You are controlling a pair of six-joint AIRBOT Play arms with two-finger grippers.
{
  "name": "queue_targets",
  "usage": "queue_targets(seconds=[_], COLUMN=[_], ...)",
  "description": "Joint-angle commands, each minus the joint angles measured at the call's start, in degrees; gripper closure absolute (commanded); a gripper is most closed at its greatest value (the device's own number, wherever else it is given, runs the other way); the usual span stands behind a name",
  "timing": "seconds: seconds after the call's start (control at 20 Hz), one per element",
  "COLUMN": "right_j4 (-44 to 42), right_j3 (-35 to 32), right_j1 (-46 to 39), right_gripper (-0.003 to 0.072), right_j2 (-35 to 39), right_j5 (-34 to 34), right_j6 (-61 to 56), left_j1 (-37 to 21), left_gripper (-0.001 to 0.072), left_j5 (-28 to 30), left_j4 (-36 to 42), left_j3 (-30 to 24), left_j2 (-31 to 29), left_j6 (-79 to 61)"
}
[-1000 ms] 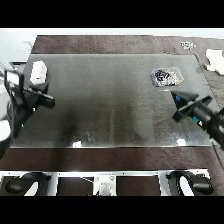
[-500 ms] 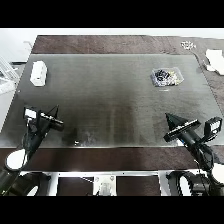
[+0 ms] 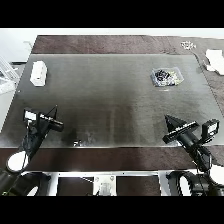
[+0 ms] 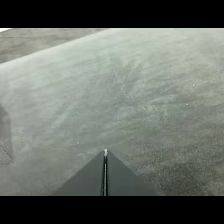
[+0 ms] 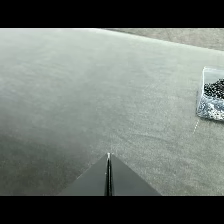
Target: Fold the box and place the chain.
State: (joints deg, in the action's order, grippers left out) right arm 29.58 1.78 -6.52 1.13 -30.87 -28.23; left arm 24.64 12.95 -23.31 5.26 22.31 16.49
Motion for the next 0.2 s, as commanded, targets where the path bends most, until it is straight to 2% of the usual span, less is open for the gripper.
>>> queue_targets(seconds=[0.0, 0.15], right_j4=[0.0, 0.0], right_j3=[-0.1, -0.1], right_j1=[0.0, 0.0], right_gripper=[0.0681, 0.0681], right_j2=[0.0, 0.0], right_j5=[0.0, 0.0], right_j6=[0.0, 0.0], left_j1=[0.0, 0.0], left_gripper=[0.0687, 0.0686], left_j5=[0.3, 0.3], left_j4=[-0.1, -0.1], left_j3=[0.0, 0.0], left_j2=[0.0, 0.0], left_j6=[0.0, 0.0])
